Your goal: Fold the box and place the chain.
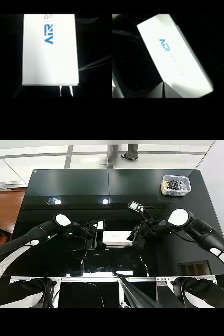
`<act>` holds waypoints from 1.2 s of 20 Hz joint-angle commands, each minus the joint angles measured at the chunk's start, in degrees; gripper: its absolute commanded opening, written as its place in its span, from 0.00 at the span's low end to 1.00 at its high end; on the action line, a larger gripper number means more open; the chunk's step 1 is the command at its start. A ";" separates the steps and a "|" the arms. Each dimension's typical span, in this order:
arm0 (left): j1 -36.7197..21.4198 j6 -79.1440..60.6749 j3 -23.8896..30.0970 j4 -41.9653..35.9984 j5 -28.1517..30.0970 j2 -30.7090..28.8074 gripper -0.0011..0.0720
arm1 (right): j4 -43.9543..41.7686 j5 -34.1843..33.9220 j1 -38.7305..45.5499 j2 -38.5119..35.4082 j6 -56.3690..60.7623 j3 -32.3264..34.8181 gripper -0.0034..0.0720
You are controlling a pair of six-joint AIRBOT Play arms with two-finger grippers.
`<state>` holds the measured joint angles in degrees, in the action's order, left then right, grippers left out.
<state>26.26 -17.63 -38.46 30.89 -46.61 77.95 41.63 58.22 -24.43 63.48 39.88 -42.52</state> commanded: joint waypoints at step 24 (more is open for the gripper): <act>-2.51 10.62 -3.26 7.93 -1.90 -3.87 0.99 | 2.54 19.50 25.81 -11.58 18.25 -6.67 0.07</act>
<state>24.43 -11.57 -40.32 33.85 -47.24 76.31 39.29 71.88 -7.20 57.82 55.70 -48.27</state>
